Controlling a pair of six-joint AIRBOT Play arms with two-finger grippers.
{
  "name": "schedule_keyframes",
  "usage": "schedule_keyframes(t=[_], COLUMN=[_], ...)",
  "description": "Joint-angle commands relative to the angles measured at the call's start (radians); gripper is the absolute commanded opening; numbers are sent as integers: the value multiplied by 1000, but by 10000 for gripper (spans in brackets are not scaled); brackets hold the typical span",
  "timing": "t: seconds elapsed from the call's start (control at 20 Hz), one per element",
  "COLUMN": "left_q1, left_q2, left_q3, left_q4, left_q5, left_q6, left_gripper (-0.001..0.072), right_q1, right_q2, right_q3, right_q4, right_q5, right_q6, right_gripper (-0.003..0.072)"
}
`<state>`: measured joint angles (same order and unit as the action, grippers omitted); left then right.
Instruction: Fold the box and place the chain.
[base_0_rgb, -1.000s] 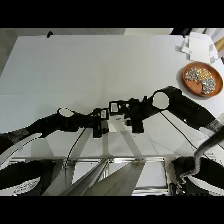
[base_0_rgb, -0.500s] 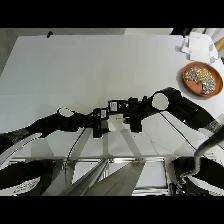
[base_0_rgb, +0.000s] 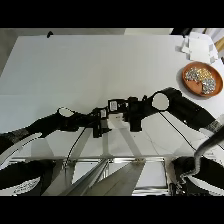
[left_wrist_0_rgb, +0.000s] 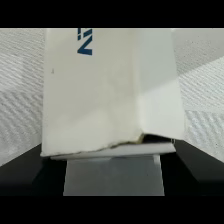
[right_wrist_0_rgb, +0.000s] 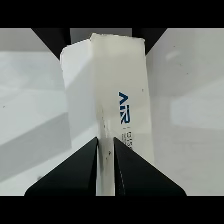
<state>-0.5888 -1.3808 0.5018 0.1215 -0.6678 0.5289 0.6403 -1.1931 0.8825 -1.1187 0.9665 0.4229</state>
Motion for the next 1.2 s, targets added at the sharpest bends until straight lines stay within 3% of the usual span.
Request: schedule_keyframes(t=[0.0, 0.2, 0.75, 1.15], left_q1=[-1, -1, -1, -1], left_q2=[0, 0, 0, 0], left_q3=[0, 0, 0, 0], left_q4=[2, 2, 2, 2], left_q5=[-2, -2, -2, -2], left_q6=[2, 2, 2, 2], left_gripper=[103, 103, 103, 103], right_q1=[0, 0, 0, 0], right_q2=[1, 3, 3, 3], right_q3=[0, 0, 0, -98], right_q4=[-2, -2, -8, 6], right_q5=[-16, -29, -61, -99], right_q6=[26, 48, 58, 77], right_gripper=[96, 59, 60, 61])
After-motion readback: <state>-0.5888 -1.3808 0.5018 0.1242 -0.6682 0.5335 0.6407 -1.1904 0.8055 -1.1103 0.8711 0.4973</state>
